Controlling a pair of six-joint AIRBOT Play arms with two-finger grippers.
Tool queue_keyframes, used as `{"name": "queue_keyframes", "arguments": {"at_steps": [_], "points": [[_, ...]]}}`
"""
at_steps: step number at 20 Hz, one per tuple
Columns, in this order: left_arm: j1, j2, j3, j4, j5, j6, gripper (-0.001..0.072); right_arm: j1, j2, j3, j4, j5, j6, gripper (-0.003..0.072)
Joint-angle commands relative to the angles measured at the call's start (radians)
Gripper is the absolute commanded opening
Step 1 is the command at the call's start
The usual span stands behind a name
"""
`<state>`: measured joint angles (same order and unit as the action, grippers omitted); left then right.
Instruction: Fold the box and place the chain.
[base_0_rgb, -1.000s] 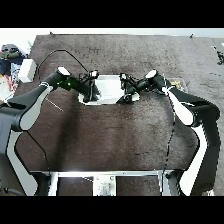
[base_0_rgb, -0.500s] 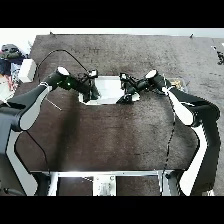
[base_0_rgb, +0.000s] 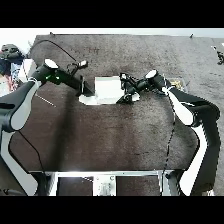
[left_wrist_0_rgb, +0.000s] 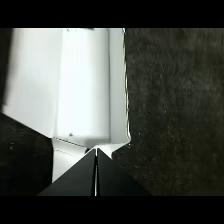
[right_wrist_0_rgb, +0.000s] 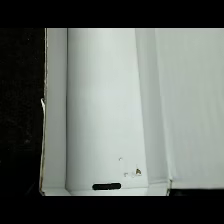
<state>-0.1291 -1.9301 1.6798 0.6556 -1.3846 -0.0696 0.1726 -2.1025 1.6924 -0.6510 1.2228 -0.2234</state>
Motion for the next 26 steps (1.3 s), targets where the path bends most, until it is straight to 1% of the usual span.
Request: {"name": "queue_keyframes", "arguments": {"at_steps": [1,3,4,6,7,8,10,13,20,23,26], "points": [[0.008,0.101,0.005,0.057,0.080,-0.193,0.0005,0.000,-0.001,0.000,0.000,0.000,0.000,0.0412],[0.009,0.195,-0.041,0.126,0.179,-0.367,0.0005,0.000,-0.001,0.000,0.000,0.000,0.000,0.0411],[0.009,0.245,-0.087,0.151,0.249,-0.445,0.0005,0.000,-0.001,0.000,0.000,0.000,0.000,0.0411],[0.009,0.340,-0.209,0.168,0.402,-0.579,0.0005,0.000,-0.001,0.000,0.000,0.001,0.000,0.0411],[0.009,0.379,-0.277,0.168,0.457,-0.624,0.0006,0.000,-0.001,0.000,0.000,0.000,0.000,0.0411],[0.009,0.402,-0.330,0.168,0.484,-0.676,0.0006,0.000,-0.001,0.000,0.000,0.000,0.000,0.0412],[0.027,0.409,-0.410,0.153,0.467,-0.739,0.0006,0.000,-0.001,0.000,0.000,0.000,0.000,0.0411],[0.082,0.408,-0.503,0.064,0.460,-0.738,0.0007,0.000,-0.001,0.000,0.000,0.001,0.000,0.0411],[0.160,0.407,-0.586,0.047,0.467,-0.821,0.0008,0.000,-0.001,0.000,0.000,0.000,0.000,0.0411],[0.156,0.383,-0.620,0.007,0.476,-0.838,0.0009,0.000,-0.001,0.000,0.000,0.000,0.000,0.0411],[0.127,0.318,-0.626,-0.050,0.477,-0.833,0.0010,0.000,0.000,0.000,0.000,0.000,0.000,0.0412]]}}
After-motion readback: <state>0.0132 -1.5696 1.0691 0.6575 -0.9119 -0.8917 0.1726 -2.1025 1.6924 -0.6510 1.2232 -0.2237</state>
